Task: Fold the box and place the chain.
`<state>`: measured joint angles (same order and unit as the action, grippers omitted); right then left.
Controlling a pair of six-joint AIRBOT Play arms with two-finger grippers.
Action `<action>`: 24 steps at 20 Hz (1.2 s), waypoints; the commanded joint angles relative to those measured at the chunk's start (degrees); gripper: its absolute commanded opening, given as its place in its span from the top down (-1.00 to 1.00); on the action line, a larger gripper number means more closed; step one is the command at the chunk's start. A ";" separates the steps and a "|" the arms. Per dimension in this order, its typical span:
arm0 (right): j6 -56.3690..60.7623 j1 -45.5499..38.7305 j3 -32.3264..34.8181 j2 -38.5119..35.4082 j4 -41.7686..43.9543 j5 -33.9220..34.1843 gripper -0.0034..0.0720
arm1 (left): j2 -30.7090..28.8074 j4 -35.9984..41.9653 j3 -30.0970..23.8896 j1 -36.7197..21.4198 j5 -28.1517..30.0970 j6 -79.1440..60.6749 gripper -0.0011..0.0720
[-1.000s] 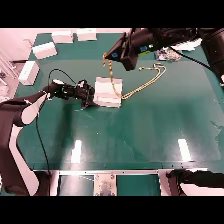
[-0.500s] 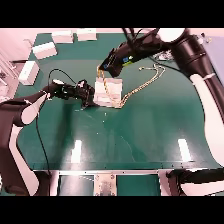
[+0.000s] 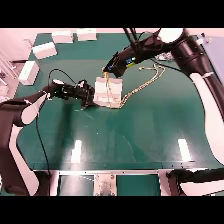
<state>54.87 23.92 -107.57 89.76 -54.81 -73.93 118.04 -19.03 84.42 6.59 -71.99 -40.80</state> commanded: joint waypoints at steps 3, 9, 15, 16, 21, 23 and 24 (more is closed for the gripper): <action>0.37 -0.81 -0.24 -8.31 -3.15 0.20 0.89 | 0.00 0.00 0.02 -0.02 0.00 0.00 -0.31; -3.69 -0.90 -0.39 -9.70 -4.46 9.03 0.90 | 0.00 0.00 0.02 -0.02 0.02 0.00 -0.31; -3.19 -0.85 -0.33 -5.55 -3.82 9.97 0.90 | 0.00 0.00 0.02 -0.02 0.02 0.00 -0.31; -2.99 -0.83 -0.33 -4.63 -2.75 9.66 0.90 | 0.02 0.00 0.02 -0.02 0.00 0.00 -0.31; -3.02 -0.81 0.42 -0.85 1.49 7.82 0.90 | 0.00 0.00 0.02 -0.02 0.00 0.00 -0.31; -3.04 -0.81 1.68 0.37 2.45 7.85 0.90 | 0.00 0.00 0.02 -0.02 0.00 0.00 -0.31; -3.08 -0.81 2.67 0.92 3.13 7.87 0.90 | 0.00 0.00 0.02 -0.02 0.02 0.00 -0.31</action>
